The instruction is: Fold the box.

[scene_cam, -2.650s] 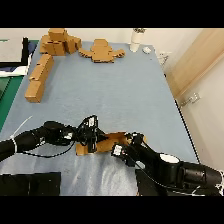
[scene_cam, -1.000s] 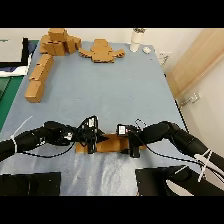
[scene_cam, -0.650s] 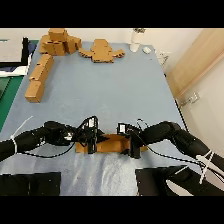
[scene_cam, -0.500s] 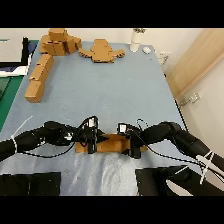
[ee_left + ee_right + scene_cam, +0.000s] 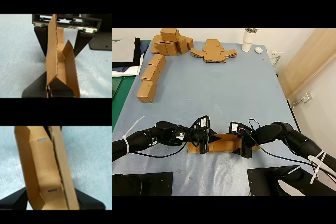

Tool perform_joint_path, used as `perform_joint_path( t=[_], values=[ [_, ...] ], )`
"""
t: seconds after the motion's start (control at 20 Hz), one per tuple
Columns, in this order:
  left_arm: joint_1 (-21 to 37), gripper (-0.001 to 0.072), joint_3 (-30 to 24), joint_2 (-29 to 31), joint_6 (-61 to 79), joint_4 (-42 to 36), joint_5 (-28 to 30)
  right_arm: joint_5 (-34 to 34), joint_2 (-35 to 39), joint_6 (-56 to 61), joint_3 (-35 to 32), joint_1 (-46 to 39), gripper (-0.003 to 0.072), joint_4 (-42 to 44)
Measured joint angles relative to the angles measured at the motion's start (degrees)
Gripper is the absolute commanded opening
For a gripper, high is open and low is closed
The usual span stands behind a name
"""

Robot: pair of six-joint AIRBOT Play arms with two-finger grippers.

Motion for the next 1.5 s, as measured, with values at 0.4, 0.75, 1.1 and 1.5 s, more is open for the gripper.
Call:
perform_joint_path(
  t=[0.4,0.75,1.1,1.5],
  values=[
    [0.00,0.0017,0.00,0.00,0.00,0.09,-0.11,-0.15,-0.48,-0.79,-1.25,-0.02,0.0702,0.28],
    [0.02,0.0017,0.00,0.00,0.00,0.00,0.00,0.72,-2.40,-6.29,-1.31,-0.02,0.0702,0.92],
    [0.02,0.0017,0.00,0.00,0.00,0.00,0.00,1.92,-2.97,-8.46,-1.49,0.04,0.0629,1.46],
    [0.00,0.0017,0.00,0.00,-0.02,0.04,-0.04,2.45,-3.58,-9.49,-2.36,0.02,0.0642,1.42]
  ],
)
